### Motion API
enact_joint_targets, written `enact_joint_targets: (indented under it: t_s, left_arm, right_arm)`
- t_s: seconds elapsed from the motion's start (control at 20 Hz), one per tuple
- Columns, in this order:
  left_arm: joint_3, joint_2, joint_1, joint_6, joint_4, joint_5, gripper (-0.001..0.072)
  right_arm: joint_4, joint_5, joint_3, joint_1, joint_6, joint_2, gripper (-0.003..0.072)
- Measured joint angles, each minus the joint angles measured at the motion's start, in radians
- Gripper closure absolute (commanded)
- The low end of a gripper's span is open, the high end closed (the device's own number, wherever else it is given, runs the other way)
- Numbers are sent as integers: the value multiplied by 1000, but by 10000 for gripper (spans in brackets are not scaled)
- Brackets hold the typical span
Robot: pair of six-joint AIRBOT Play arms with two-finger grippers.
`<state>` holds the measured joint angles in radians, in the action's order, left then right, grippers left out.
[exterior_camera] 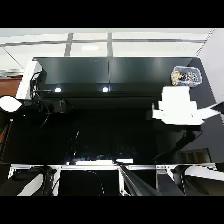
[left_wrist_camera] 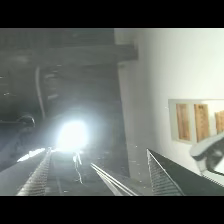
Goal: Fold the box and place the chain.
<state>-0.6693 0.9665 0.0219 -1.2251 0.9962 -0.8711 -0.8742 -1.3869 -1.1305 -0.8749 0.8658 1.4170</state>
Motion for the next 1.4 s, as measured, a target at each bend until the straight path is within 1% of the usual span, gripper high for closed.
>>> enact_joint_targets:
  t_s: [0.15, 0.3, 0.35, 0.4, 0.55, 0.65, 0.8, 0.9, 1.0, 1.1, 1.15, 1.3, 1.4]
  left_arm:
    - [0, 1, 35, 23, -12, -5, 2]
    - [0, 3, 67, 34, -29, -13, 3]
    - [-3, 3, 72, 37, -34, -15, 19]
    - [-7, 8, 74, 37, -37, -27, 19]
    - [-37, 56, 74, 29, -68, -65, 18]
    - [-77, 117, 73, 48, -137, -86, 15]
    - [-156, 257, 80, 84, -240, -124, 14]
    - [-211, 356, 87, 94, -280, -161, 14]
    - [-258, 438, 95, 100, -316, -176, 14]
    - [-293, 513, 105, 102, -349, -203, 14]
    - [-304, 547, 110, 120, -380, -231, 14]
    - [-326, 642, 126, 223, -513, -331, 15]
    - [-335, 686, 135, 286, -570, -370, 15]
  right_arm:
    - [149, 22, 131, 80, -47, -108, 678]
    - [338, 50, 311, 202, -157, -227, 678]
    - [399, 68, 376, 250, -198, -264, 678]
    - [455, 89, 436, 297, -234, -295, 678]
    - [612, 195, 597, 457, -339, -360, 678]
    - [681, 293, 667, 571, -388, -379, 677]
    - [734, 434, 718, 726, -425, -392, 677]
    - [751, 506, 732, 794, -439, -395, 677]
    - [760, 553, 739, 833, -445, -397, 677]
    - [766, 579, 744, 855, -449, -398, 678]
    - [768, 583, 745, 861, -450, -398, 677]
    - [772, 589, 747, 871, -452, -399, 677]
    - [772, 588, 747, 873, -454, -399, 677]
